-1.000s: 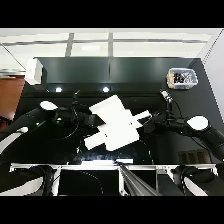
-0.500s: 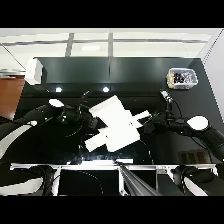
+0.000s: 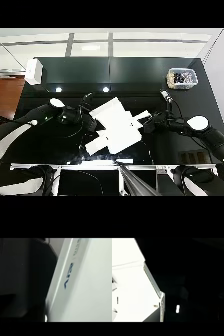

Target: Fold the box and place the chain.

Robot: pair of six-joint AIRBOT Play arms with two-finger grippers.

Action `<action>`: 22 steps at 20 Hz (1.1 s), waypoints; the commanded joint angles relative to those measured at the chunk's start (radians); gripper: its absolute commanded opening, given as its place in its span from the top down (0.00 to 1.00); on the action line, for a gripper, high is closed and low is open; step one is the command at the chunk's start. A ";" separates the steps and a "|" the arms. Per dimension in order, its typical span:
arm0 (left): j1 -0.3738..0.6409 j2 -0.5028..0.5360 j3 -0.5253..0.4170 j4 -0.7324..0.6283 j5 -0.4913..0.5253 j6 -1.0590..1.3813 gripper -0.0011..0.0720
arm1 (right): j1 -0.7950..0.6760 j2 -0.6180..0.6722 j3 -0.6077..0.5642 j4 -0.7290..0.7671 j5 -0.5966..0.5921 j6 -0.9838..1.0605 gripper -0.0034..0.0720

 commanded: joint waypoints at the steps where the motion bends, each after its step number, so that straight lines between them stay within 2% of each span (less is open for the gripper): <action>1: 0.000 -0.001 0.001 0.005 0.004 0.002 0.90 | 0.000 0.001 0.000 0.000 0.000 0.000 0.90; 2: 0.000 -0.001 0.001 0.005 0.004 0.003 0.94 | 0.000 0.001 0.000 0.000 0.000 0.000 0.90; 4: 0.000 -0.001 0.001 0.007 0.003 0.004 0.94 | 0.000 0.001 0.000 0.000 0.000 0.001 0.89; 5: 0.000 -0.001 0.003 0.019 0.003 0.003 0.94 | -0.002 0.002 0.002 0.000 0.001 0.001 0.61; 6: 0.000 -0.001 0.011 0.043 0.000 0.003 0.94 | -0.011 0.005 0.008 -0.015 0.009 0.002 0.12; 7: 0.000 0.000 0.022 0.068 -0.008 0.003 0.94 | -0.033 0.010 0.027 -0.059 0.032 0.007 0.03; 10: -0.001 0.011 0.082 0.148 -0.017 0.003 0.95 | -0.162 0.042 0.155 -0.263 0.157 0.050 0.03; 12: -0.013 0.032 0.134 0.210 -0.005 0.024 0.95 | -0.244 0.053 0.243 -0.343 0.214 0.048 0.03; 14: -0.053 0.069 0.175 0.293 0.029 0.091 0.95 | -0.288 0.053 0.288 -0.423 0.210 0.048 0.03; 16: -0.115 0.109 0.190 0.379 0.080 0.116 0.95 | -0.296 0.053 0.292 -0.524 0.129 0.033 0.03; 18: -0.180 0.128 0.185 0.454 0.152 0.163 0.95 | -0.296 0.053 0.292 -0.529 0.030 0.034 0.03; 19: -0.210 0.126 0.184 0.475 0.188 0.199 0.95 | -0.296 0.053 0.292 -0.478 0.024 0.034 0.03; 22: -0.262 0.117 0.175 0.473 0.283 0.301 0.94 | -0.277 0.040 0.278 -0.409 0.100 -0.063 0.03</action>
